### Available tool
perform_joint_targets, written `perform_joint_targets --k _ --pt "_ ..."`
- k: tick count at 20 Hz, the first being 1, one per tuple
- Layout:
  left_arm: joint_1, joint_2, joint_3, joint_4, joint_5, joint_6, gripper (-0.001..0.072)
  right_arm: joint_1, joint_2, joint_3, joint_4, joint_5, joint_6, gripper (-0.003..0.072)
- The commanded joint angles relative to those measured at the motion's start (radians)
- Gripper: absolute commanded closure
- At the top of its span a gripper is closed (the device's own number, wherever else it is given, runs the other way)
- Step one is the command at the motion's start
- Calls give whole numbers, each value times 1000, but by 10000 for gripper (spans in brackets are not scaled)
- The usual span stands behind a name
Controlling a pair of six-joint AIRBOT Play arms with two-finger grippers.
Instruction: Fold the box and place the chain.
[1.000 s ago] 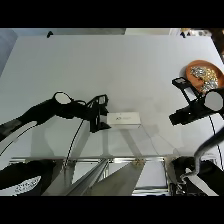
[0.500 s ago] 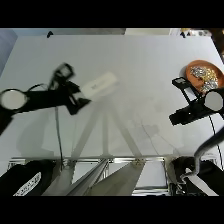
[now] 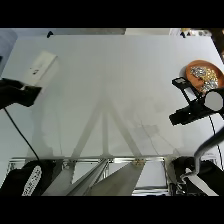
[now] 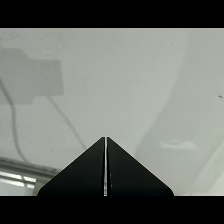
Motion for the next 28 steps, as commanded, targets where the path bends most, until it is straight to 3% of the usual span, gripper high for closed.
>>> perform_joint_targets --k 1,18,22,28 --pt "114 2 0 35 -29 -42 704 -1 1 0 0 0 0 663" --pt "114 -435 -2 44 10 -47 705 -1 1 0 0 0 0 663" --pt "114 -504 -2 83 26 -105 705 -1 1 0 0 0 0 663" --pt "114 -553 -2 164 -62 -107 693 -1 1 0 0 0 0 663"
